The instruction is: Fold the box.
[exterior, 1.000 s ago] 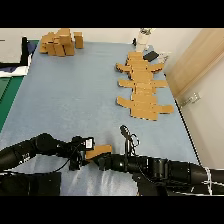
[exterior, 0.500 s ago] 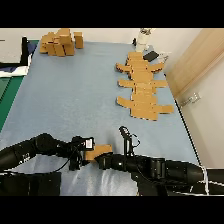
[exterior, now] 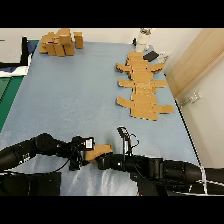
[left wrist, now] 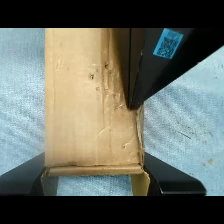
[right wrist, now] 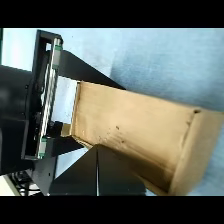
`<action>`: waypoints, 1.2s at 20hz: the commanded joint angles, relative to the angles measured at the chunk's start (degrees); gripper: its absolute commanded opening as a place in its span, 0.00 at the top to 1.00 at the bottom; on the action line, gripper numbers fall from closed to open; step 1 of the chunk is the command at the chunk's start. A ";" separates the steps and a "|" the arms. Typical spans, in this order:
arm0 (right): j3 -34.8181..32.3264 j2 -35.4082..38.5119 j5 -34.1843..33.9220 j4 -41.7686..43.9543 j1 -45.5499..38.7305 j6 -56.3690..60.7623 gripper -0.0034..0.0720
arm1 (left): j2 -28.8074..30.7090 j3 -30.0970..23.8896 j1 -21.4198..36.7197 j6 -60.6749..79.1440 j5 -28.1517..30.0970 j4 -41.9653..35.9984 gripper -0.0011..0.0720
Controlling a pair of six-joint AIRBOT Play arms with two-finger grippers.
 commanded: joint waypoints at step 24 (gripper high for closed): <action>14.95 6.27 -63.23 -2.93 0.63 -2.05 0.95 | 0.02 0.50 0.04 -3.37 0.24 0.09 0.18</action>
